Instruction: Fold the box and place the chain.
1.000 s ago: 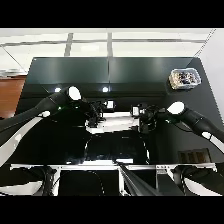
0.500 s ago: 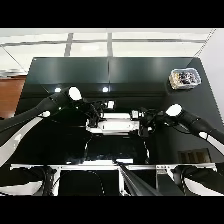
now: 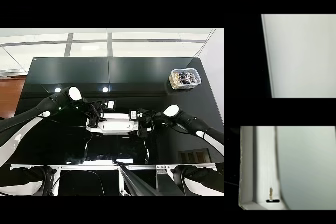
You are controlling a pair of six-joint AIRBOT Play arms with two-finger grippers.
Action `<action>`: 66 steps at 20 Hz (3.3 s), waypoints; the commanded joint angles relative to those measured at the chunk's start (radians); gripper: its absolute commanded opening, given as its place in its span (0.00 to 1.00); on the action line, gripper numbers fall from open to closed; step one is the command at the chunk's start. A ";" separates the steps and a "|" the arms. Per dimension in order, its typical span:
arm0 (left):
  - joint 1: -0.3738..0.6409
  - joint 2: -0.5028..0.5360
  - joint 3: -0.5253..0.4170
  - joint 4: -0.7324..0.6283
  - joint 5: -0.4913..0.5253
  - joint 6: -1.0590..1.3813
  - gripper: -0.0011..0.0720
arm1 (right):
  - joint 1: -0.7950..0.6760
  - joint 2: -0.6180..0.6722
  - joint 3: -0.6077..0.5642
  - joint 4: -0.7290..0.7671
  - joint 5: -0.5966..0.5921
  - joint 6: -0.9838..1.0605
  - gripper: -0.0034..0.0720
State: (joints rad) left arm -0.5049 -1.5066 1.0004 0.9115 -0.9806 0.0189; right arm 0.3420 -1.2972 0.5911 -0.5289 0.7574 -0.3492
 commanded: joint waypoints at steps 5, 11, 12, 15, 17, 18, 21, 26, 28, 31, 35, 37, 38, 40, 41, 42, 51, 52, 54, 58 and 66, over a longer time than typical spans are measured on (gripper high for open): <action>-0.001 0.000 0.001 0.000 0.000 0.000 0.05 | 0.024 -0.009 0.001 -0.014 -0.041 0.031 0.98; -0.001 0.000 0.001 0.000 -0.002 0.000 0.05 | 0.019 -0.009 0.001 -0.023 -0.043 0.050 0.98; -0.001 0.000 0.001 0.000 -0.005 0.000 0.05 | 0.019 -0.009 0.001 -0.023 -0.043 0.051 0.98; -0.001 0.000 0.001 0.000 -0.027 0.000 0.05 | 0.016 -0.009 0.001 -0.026 -0.039 0.054 0.98; -0.001 0.000 0.001 0.000 -0.031 0.000 0.05 | 0.005 -0.009 0.001 -0.025 -0.029 0.055 0.98; -0.001 0.000 0.001 0.000 -0.031 0.000 0.05 | 0.000 -0.009 0.001 -0.024 -0.024 0.054 0.98; -0.001 0.000 0.001 0.000 -0.026 0.000 0.05 | 0.000 -0.009 0.001 -0.026 -0.023 0.054 0.98; -0.001 0.000 0.001 0.000 -0.024 0.000 0.05 | 0.015 -0.010 0.001 -0.049 -0.029 0.061 0.98; -0.001 0.000 0.001 0.000 -0.023 0.000 0.05 | 0.027 -0.011 0.001 -0.067 -0.041 0.074 0.98; -0.001 0.000 0.001 0.000 -0.024 0.000 0.05 | 0.029 -0.012 0.001 -0.067 -0.052 0.084 0.98; -0.001 0.000 0.001 0.000 -0.024 0.000 0.05 | 0.029 -0.012 0.001 -0.068 -0.051 0.083 0.74; -0.001 0.000 0.001 0.000 -0.024 0.000 0.05 | 0.029 -0.012 0.001 -0.068 -0.051 0.083 0.68; -0.001 0.000 0.001 0.000 -0.024 -0.001 0.06 | 0.029 -0.012 0.001 -0.068 -0.051 0.083 0.68; 0.000 0.005 0.001 0.002 -0.023 -0.017 0.43 | 0.029 -0.012 0.001 -0.068 -0.051 0.084 0.68; 0.002 0.013 0.004 0.012 -0.024 -0.037 0.65 | 0.028 -0.012 0.001 -0.067 -0.051 0.084 0.68; 0.005 0.025 0.012 0.036 -0.024 -0.084 0.89 | 0.028 -0.012 0.001 -0.067 -0.052 0.084 0.68; 0.137 0.182 0.083 0.327 -0.422 -0.742 0.22 | 0.028 -0.012 0.001 -0.067 -0.051 0.084 0.21; 0.152 0.183 0.082 0.301 -0.511 -0.752 0.05 | 0.028 -0.012 0.001 -0.068 -0.051 0.084 0.23; 0.159 0.187 0.055 0.209 -0.568 -0.799 0.05 | 0.028 -0.012 0.001 -0.067 -0.051 0.084 0.23; 0.084 0.228 -0.190 -0.228 -0.336 -0.726 0.05 | 0.028 -0.012 0.001 -0.066 -0.051 0.084 0.23; 0.043 0.282 -0.307 -0.705 0.254 -0.362 0.05 | 0.028 -0.012 0.001 -0.066 -0.051 0.084 0.23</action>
State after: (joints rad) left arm -0.4694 -1.2327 0.7071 0.3370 -0.9501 -0.4377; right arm 0.3695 -1.3090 0.5922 -0.5953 0.7055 -0.2653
